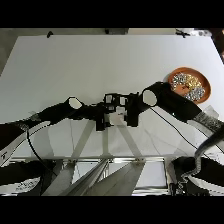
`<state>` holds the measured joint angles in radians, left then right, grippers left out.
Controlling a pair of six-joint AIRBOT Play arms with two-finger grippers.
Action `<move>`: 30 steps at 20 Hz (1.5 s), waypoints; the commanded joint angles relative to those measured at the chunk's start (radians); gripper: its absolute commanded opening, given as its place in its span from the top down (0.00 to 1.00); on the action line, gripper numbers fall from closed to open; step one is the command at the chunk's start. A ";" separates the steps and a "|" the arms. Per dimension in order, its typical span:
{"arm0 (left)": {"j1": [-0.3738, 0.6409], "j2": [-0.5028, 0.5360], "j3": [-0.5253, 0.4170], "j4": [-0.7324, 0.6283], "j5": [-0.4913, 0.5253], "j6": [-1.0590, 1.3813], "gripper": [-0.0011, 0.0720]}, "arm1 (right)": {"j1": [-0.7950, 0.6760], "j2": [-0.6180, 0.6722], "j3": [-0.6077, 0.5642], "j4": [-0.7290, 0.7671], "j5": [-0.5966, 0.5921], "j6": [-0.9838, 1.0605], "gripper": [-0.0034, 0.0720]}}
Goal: Fold the box and place the chain.
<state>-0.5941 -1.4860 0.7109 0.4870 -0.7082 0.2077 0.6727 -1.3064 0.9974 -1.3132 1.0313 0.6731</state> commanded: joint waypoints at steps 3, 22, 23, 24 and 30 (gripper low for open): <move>0.000 0.001 0.000 0.000 0.000 0.001 0.45 | 0.000 0.030 0.000 -0.020 -0.035 0.000 0.43; 0.000 0.001 0.000 0.000 0.000 0.001 0.45 | 0.000 0.028 -0.007 -0.026 -0.044 0.003 0.54; 0.000 0.001 0.000 0.000 0.000 0.001 0.45 | 0.000 0.028 -0.013 -0.026 -0.044 0.003 0.54; 0.000 0.001 0.000 0.000 0.000 0.001 0.45 | 0.000 0.028 -0.021 -0.026 -0.043 0.003 0.54; 0.000 0.001 0.000 0.000 0.000 0.001 0.45 | 0.000 0.029 -0.061 -0.026 -0.024 0.007 0.54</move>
